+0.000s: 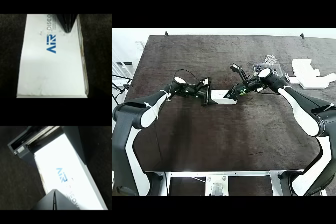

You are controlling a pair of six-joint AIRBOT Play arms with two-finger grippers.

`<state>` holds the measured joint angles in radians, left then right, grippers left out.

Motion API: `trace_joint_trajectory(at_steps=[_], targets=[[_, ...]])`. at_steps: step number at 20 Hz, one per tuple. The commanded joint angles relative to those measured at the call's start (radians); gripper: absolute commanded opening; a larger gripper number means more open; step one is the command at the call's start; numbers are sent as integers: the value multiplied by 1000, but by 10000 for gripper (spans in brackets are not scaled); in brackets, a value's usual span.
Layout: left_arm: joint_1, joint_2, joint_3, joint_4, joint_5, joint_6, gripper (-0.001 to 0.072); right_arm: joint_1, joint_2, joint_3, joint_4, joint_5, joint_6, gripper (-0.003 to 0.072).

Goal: Fold the box and place the chain.

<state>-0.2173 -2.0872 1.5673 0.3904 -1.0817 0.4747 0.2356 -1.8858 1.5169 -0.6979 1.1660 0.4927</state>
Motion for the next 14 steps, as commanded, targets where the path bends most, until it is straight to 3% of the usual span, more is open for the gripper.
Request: trace_joint_trajectory(at_steps=[1, 6, 7, 8, 11, 14], targets=[[1, 1, 1, -11, 0, -3, 279, -1, 75, 5, 51, 13, -6, 12], [1, 1, 1, -16, -11, -4, 277, -32, 344, 3, 80, 12, 74, 12], [1, 2, 2, -35, -10, -12, 205, -40, 388, -1, 80, 11, 95, 13], [1, 3, 5, -38, -26, -32, 27, -47, 426, -5, 80, 11, 106, 12], [7, 12, 48, -42, -80, -151, 17, -65, 509, -24, 71, 12, 140, 12], [37, 92, 52, -35, -63, -221, 15, -84, 542, -44, 66, 14, 166, 12]])
